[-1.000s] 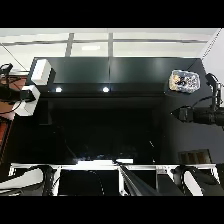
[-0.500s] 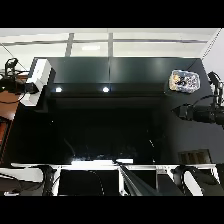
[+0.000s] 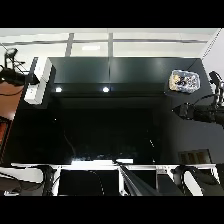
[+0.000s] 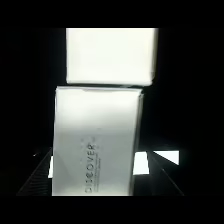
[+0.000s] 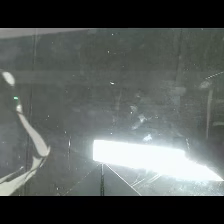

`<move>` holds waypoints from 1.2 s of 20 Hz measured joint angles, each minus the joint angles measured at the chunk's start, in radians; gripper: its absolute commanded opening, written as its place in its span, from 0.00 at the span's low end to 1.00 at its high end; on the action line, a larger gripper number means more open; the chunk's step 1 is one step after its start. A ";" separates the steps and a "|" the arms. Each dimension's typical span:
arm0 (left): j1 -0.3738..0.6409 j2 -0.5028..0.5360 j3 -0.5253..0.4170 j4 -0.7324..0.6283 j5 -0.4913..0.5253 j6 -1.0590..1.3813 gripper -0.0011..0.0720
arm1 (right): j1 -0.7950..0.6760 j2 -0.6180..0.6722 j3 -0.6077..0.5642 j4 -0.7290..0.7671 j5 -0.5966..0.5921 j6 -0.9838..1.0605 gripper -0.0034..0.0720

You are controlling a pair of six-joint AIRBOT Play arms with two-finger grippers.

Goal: Fold the box and place the chain.

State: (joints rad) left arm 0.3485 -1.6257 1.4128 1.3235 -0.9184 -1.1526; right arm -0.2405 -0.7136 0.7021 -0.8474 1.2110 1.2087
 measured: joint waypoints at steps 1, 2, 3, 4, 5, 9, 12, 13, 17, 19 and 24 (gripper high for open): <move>0.000 0.024 0.013 0.000 -0.025 -0.040 0.79 | 0.000 0.000 0.000 0.000 0.007 -0.008 0.07; 0.000 0.053 0.021 0.000 -0.056 -0.092 0.52 | 0.000 0.000 0.000 0.000 0.023 -0.023 0.07; -0.001 0.084 0.021 -0.006 -0.087 -0.136 0.28 | 0.000 0.000 0.001 0.000 0.037 -0.039 0.07; -0.005 0.120 0.009 -0.016 -0.116 -0.174 0.09 | 0.003 0.000 0.001 0.000 0.046 -0.052 0.07; -0.014 0.160 -0.015 -0.039 -0.138 -0.190 0.05 | 0.012 0.000 0.001 -0.001 0.046 -0.066 0.07; -0.119 0.389 -0.257 -0.132 -0.076 -0.170 0.05 | 0.102 0.002 -0.025 0.000 -0.089 -0.156 0.07; -0.270 0.595 -0.531 -0.159 0.074 -0.048 0.05 | 0.173 0.002 -0.102 -0.014 -0.311 -0.234 0.07; -0.315 0.649 -0.607 -0.157 0.126 -0.014 0.05 | 0.185 0.002 -0.137 -0.027 -0.395 -0.250 0.07; -0.427 0.780 -0.796 -0.157 0.251 0.016 0.05 | 0.207 0.002 -0.230 -0.054 -0.608 -0.282 0.07; -0.448 0.805 -0.832 -0.158 0.278 0.009 0.05 | 0.211 0.002 -0.248 -0.062 -0.631 -0.289 0.07; -0.466 0.826 -0.864 -0.160 0.304 0.000 0.05 | 0.214 0.002 -0.264 -0.069 -0.652 -0.294 0.07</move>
